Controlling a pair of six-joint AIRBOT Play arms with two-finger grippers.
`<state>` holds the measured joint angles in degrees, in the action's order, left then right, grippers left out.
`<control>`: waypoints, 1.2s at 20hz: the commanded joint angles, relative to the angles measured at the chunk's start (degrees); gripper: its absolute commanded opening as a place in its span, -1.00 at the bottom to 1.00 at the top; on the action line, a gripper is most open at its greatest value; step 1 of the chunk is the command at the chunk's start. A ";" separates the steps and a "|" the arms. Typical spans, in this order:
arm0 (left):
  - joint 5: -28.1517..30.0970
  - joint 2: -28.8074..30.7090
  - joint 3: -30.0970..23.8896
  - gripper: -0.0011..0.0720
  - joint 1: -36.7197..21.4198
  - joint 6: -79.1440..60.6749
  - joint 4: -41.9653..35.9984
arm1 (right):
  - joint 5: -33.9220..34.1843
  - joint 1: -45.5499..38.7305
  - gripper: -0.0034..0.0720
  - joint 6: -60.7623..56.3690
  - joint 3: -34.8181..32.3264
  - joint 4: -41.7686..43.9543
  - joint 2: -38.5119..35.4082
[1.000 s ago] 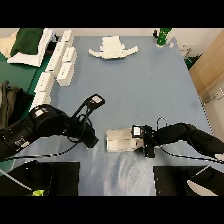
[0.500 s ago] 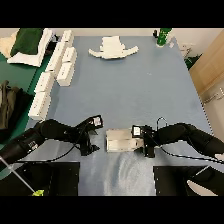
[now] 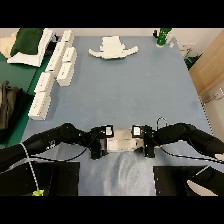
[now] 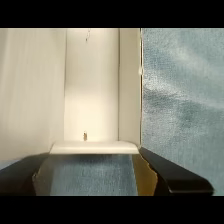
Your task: Fold the box.
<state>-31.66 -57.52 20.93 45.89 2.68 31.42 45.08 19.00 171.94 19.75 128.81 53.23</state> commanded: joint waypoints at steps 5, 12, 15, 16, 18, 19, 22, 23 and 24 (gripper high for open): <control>3.69 -2.01 0.13 0.93 1.99 -1.84 -2.12 | -0.02 0.02 0.25 -0.02 0.00 0.00 -0.04; 4.28 -3.54 0.15 0.93 1.99 -3.74 -2.14 | 0.00 0.02 0.25 -0.02 0.00 0.00 -0.04; 4.22 -3.56 0.20 0.93 1.97 -3.76 -2.10 | -0.02 0.02 0.25 -0.02 0.00 0.00 -0.04; 4.09 -3.56 0.20 0.65 1.97 -3.76 -2.10 | -0.02 0.02 0.25 0.00 0.00 0.00 -0.04; 3.98 -3.56 0.20 0.23 1.95 -3.76 -2.08 | -0.02 0.02 0.25 -0.02 0.00 0.00 -0.04; 3.65 -3.56 0.20 0.23 1.95 -3.76 -2.08 | -0.02 0.02 0.25 0.00 0.00 0.00 -0.04; 3.15 -3.56 0.20 0.24 1.92 -3.76 -2.08 | -0.02 0.02 0.25 0.00 0.00 -0.02 -0.04; 3.17 -3.56 0.20 0.24 1.92 -3.76 -2.08 | -0.02 0.02 0.25 0.00 0.00 0.00 -0.04; 3.17 -3.56 0.20 0.24 1.95 -3.76 -2.08 | -0.02 0.02 0.25 -0.02 0.00 0.00 -0.04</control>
